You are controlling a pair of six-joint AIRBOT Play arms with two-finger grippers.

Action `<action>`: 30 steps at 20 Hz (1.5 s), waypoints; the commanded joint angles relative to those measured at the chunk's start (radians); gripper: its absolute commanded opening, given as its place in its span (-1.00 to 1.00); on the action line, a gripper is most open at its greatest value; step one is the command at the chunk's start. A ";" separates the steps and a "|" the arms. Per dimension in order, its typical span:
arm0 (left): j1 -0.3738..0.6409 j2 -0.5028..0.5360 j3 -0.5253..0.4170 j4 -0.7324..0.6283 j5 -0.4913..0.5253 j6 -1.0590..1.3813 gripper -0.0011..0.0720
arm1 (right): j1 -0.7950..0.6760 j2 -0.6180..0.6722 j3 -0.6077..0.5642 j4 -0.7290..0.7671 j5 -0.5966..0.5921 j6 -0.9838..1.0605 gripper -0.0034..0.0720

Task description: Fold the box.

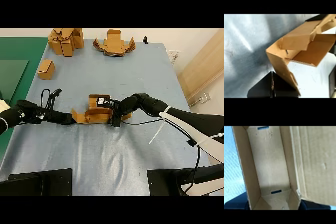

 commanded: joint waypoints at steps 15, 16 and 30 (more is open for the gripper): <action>0.001 0.019 0.018 -0.034 0.130 0.165 -0.94 | 0.000 -0.023 0.000 0.000 -0.003 0.000 0.67; 0.001 0.019 0.018 -0.011 0.149 0.165 -0.94 | 0.000 -0.023 0.000 0.000 -0.004 0.000 0.67; 0.000 -0.126 0.035 -0.084 0.058 0.108 -0.94 | 0.000 -0.023 0.000 -0.006 -0.001 0.000 0.67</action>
